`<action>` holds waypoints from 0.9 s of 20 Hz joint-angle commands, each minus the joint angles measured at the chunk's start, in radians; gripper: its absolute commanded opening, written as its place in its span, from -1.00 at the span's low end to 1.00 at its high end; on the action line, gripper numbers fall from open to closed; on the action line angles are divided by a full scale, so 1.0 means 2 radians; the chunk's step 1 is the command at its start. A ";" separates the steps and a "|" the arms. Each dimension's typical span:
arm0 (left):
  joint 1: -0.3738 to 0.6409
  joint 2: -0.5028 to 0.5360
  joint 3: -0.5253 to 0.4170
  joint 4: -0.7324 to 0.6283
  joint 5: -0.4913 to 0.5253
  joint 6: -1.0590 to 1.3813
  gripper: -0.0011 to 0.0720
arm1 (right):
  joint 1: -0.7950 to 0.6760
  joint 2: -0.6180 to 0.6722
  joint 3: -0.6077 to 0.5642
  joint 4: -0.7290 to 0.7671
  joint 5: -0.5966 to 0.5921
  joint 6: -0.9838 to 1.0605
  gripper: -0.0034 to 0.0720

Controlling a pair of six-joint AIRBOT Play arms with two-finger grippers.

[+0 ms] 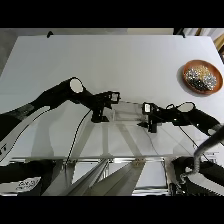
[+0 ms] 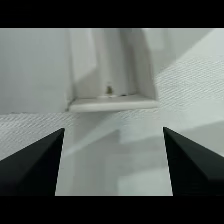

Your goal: Fold the box and place the chain.

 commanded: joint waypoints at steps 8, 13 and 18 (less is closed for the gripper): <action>-0.002 -0.058 -0.007 -0.064 0.044 0.115 1.00 | 0.000 0.000 0.000 0.000 0.000 0.000 0.15; -0.007 -0.057 -0.007 -0.064 0.021 0.124 1.00 | 0.000 0.000 0.000 0.000 0.000 0.000 0.15; -0.012 -0.057 -0.007 -0.061 -0.004 0.124 1.00 | 0.000 0.000 0.000 0.000 0.000 0.000 0.15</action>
